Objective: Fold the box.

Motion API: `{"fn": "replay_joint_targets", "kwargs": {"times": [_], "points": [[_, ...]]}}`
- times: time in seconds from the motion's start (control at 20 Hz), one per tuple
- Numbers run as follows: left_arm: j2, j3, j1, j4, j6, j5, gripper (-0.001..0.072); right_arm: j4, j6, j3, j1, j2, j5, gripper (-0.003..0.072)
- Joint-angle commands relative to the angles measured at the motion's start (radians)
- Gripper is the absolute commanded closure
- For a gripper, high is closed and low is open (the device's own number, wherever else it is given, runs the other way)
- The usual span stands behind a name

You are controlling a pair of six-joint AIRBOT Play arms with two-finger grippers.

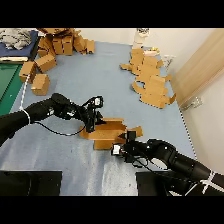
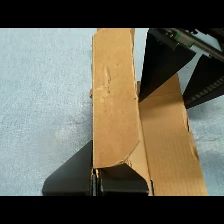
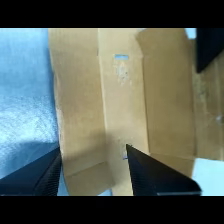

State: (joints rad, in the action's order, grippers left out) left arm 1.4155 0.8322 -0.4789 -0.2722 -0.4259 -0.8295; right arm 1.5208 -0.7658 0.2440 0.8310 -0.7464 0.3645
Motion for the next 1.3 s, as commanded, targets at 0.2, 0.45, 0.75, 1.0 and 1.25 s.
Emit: {"fn": "replay_joint_targets", "kwargs": {"times": [0.2,0.45,0.75,1.0,1.25], "points": [[0.0,0.0,0.0,0.0,0.0,0.0,0.0697,0.028,-0.001,0.008,-0.001,0.029,-0.041,0.0096],[0.0,0.0,0.0,0.0,0.0,0.0,0.0697,0.018,-0.029,0.008,-0.003,0.029,-0.045,-0.0034],[0.0,0.0,0.0,0.0,0.0,0.0,0.0697,-0.073,-0.072,0.02,-0.081,0.029,-0.06,-0.0034],[0.0,0.0,0.0,0.0,0.0,0.0,0.0697,-0.142,-0.009,0.034,-0.134,0.031,-0.054,-0.0034],[0.0,0.0,0.0,0.0,0.0,0.0,0.0697,-0.147,-0.01,0.034,-0.145,0.033,-0.058,-0.0034]]}}
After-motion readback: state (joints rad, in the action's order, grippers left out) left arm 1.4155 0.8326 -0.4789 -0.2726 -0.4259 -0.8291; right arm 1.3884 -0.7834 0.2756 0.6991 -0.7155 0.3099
